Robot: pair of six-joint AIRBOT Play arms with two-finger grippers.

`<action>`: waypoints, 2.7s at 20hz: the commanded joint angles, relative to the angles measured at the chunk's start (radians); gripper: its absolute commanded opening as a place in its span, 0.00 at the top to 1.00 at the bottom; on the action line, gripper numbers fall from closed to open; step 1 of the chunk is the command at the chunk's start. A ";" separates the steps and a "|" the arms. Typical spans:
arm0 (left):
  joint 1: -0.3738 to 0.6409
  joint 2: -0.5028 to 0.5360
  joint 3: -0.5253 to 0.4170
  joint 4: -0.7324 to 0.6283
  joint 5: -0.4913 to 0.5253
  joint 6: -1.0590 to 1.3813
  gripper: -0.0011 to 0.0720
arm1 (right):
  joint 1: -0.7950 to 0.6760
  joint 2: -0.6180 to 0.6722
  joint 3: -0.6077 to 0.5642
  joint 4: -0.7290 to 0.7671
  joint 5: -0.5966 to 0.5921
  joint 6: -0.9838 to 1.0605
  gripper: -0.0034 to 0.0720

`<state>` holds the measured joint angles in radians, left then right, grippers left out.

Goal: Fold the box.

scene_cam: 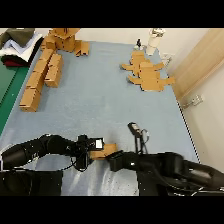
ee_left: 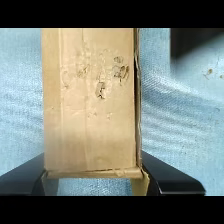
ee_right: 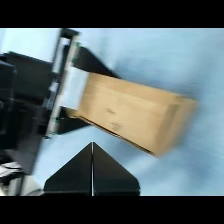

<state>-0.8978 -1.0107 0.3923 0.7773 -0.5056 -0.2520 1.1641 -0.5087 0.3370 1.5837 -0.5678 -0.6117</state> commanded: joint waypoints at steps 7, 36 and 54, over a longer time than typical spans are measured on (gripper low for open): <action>0.000 0.001 -0.001 0.000 0.053 0.000 0.29 | -0.160 0.272 0.171 -0.266 -1.064 0.249 0.95; 0.934 -0.153 0.312 0.499 0.025 -1.076 0.29 | -0.161 -0.156 0.170 -0.378 -0.563 0.131 0.95; 0.885 -0.661 0.827 0.454 0.068 -1.072 0.29 | -0.176 -0.157 0.171 -0.425 -0.529 0.131 0.95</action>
<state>-0.0116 -1.6314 1.1748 1.2289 -0.4431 -1.3266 0.9882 -0.6651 0.5064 1.1603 -1.0977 -0.4805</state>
